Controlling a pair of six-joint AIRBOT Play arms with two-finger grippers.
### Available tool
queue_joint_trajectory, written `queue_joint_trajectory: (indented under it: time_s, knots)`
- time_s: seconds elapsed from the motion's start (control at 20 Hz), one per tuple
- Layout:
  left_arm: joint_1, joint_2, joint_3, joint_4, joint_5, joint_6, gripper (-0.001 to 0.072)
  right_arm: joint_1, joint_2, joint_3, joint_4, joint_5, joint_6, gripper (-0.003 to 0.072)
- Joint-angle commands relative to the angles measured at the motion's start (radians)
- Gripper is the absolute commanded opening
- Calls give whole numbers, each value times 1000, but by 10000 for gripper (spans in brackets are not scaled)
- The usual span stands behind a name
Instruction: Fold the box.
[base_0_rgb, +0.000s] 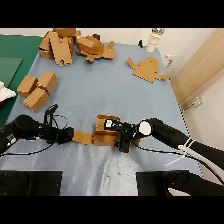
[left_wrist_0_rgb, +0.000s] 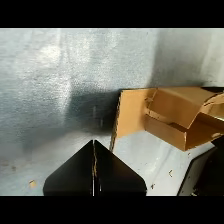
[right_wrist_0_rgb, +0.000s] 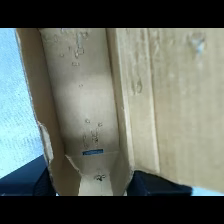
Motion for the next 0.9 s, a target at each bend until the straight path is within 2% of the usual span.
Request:
queue_joint_trajectory:
  time_s: [0.0, 0.2, 0.6, 0.85]
  knots:
    - [-57, -58, -2, -77, 60, 39, 14, 1, 1, 0, 2, 3, 0, 442]
    - [-100, -106, -1, -123, 89, 61, 14, 1, 1, 0, 1, 4, 0, 442]
    - [-111, -112, -2, -157, 90, 87, 14, 1, 1, 0, 1, 30, -109, 442]
    - [-111, -112, -1, -307, 46, 200, 15, 1, 1, 0, 2, 30, -109, 442]
